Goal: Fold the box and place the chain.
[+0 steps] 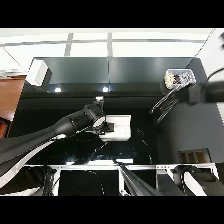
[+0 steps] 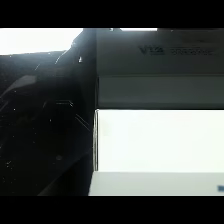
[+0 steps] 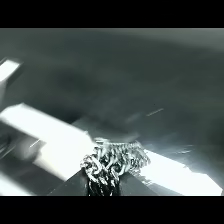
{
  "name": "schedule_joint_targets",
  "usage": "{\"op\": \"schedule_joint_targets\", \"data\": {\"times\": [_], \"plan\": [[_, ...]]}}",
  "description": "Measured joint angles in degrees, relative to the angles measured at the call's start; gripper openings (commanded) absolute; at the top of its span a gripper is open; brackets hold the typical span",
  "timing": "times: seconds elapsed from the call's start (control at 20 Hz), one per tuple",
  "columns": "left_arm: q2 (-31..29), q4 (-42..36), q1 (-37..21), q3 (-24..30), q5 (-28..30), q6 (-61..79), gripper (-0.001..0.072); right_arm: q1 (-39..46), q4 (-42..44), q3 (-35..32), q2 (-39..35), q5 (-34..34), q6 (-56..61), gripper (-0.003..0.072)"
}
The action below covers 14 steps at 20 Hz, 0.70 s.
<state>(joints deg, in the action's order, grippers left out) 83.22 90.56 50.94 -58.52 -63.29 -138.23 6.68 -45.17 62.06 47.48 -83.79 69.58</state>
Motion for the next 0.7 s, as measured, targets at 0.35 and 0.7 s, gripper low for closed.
{"op": "schedule_joint_targets", "data": {"times": [0.35, 0.7], "plan": [[0.00, 0.00, 0.00, 0.00, 0.02, 0.00, 0.0025, -14.14, 10.23, -14.40, -2.75, 5.25, -1.92, 0.0012], [0.00, 0.00, 0.00, 0.00, 0.04, 0.00, 0.0025, -27.17, 15.87, -16.92, 0.98, 21.51, -1.38, 0.0012]]}}
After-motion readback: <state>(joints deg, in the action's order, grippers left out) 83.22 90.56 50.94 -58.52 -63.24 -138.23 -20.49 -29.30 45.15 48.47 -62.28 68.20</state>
